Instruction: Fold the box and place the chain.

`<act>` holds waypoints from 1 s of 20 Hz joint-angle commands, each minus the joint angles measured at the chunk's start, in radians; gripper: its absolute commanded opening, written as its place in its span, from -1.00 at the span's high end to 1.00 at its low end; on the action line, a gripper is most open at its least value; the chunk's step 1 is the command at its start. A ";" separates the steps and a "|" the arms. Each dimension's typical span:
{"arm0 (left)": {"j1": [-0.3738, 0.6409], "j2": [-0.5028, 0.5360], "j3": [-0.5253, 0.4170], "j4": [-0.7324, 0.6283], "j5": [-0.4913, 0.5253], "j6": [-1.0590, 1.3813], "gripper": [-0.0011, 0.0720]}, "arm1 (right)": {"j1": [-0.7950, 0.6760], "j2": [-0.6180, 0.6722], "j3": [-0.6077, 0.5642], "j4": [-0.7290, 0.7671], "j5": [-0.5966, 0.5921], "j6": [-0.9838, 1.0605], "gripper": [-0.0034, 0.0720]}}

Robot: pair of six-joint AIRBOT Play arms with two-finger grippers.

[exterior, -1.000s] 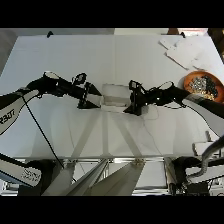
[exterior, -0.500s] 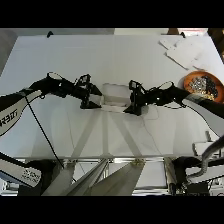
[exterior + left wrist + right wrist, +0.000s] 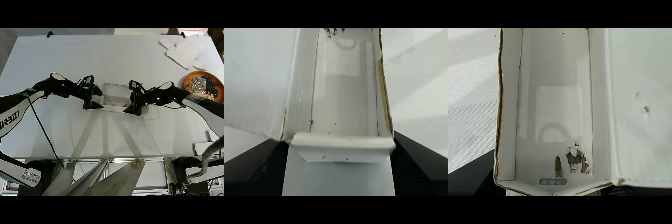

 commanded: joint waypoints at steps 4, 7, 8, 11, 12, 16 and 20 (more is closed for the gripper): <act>-0.059 0.001 0.002 -0.016 0.046 -0.001 -0.77 | 0.001 0.000 0.000 0.000 0.001 0.000 -0.32; -0.059 0.002 0.002 -0.011 0.045 -0.001 -0.77 | 0.001 0.000 0.000 0.000 0.001 0.000 -0.32; -0.058 0.002 0.002 -0.012 0.045 -0.001 -0.79 | 0.001 0.000 0.000 0.000 0.001 0.000 -0.32; -0.051 0.002 0.002 -0.015 0.046 -0.001 -0.79 | 0.001 0.000 0.000 0.000 0.001 0.000 -0.32; -0.044 0.002 0.002 -0.016 0.046 -0.001 -0.79 | 0.001 0.000 0.000 0.000 0.001 0.000 -0.32; -0.019 0.001 0.002 -0.002 0.032 -0.047 -0.76 | 0.001 0.000 0.000 0.000 0.001 -0.001 -0.32; -0.022 0.002 0.002 0.015 0.039 -0.053 -0.77 | 0.001 0.000 0.000 0.000 0.001 0.000 -0.32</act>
